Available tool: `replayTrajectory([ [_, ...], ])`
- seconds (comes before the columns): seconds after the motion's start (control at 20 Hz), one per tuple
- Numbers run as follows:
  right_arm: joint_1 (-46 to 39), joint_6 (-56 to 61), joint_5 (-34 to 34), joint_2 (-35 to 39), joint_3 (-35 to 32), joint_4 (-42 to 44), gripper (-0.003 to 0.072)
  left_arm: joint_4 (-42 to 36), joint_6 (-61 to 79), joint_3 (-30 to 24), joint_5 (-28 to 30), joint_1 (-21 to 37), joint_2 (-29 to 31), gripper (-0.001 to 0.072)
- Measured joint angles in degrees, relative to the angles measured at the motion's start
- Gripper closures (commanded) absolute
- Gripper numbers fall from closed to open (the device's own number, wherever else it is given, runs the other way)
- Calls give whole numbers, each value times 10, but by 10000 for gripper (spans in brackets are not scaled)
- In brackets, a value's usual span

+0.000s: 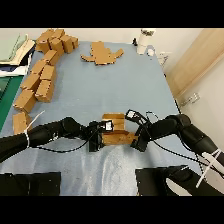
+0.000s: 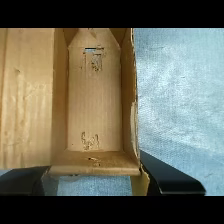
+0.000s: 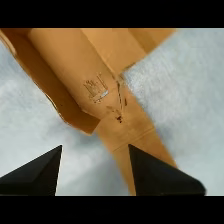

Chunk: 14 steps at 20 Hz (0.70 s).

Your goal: Fold the box.

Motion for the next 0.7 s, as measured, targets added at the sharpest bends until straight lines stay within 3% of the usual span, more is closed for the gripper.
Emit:
replayTrajectory([
  [0.2, 0, -125, 71, -25, -14, 2, 66, 0, 0, 0, 0, 0, 0, 186],
  [0.25, 0, -149, 81, -28, -15, 10, 105, 0, 0, 0, 0, 0, 0, 185],
  [0.35, 0, -191, 94, -30, -17, 33, 278, 0, 0, 0, 0, 0, 0, 185],
  [0.4, 2, -208, 98, -30, -17, 45, 287, 0, 0, 0, 0, 0, 0, 186],
  [0.5, 9, -231, 105, -30, -18, 63, 434, 0, 0, 0, 0, 0, 0, 186],
  [0.65, 23, -249, 116, -32, -18, 76, 480, 0, 0, 0, 0, 0, 0, 186],
  [0.7, 28, -254, 119, -33, -18, 80, 535, 0, 0, 0, 0, 0, 0, 185],
])
